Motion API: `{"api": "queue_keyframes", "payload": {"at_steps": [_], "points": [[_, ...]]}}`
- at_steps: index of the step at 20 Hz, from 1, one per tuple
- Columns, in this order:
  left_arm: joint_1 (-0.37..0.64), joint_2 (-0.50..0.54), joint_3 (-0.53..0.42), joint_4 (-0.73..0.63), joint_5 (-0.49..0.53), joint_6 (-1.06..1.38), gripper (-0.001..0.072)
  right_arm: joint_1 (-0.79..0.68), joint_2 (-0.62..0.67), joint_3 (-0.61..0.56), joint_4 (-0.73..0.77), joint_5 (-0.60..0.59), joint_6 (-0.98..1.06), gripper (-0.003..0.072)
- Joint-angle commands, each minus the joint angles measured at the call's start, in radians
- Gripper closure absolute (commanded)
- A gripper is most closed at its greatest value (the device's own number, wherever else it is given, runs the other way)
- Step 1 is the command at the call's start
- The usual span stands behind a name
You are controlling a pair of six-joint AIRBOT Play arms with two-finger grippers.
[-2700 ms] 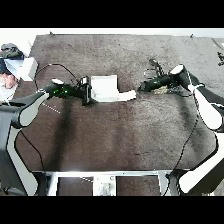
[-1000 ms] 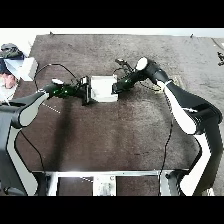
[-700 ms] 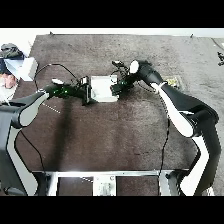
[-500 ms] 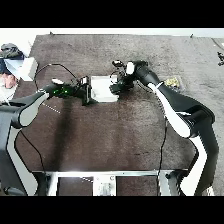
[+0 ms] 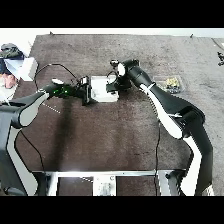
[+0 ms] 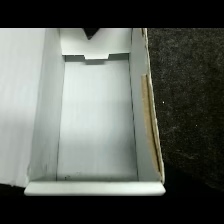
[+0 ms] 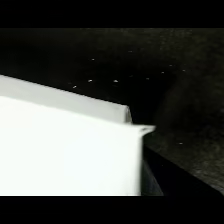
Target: Fold the box and place the chain.
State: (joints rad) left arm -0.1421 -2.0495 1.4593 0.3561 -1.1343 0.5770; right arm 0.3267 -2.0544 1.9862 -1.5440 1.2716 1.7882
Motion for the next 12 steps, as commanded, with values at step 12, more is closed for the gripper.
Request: {"api": "queue_keyframes", "payload": {"at_steps": [12], "points": [[0.000,0.000,0.000,0.000,0.000,0.000,0.0435,0.017,-0.039,0.006,-0.084,-0.029,0.113,0.0467]]}}
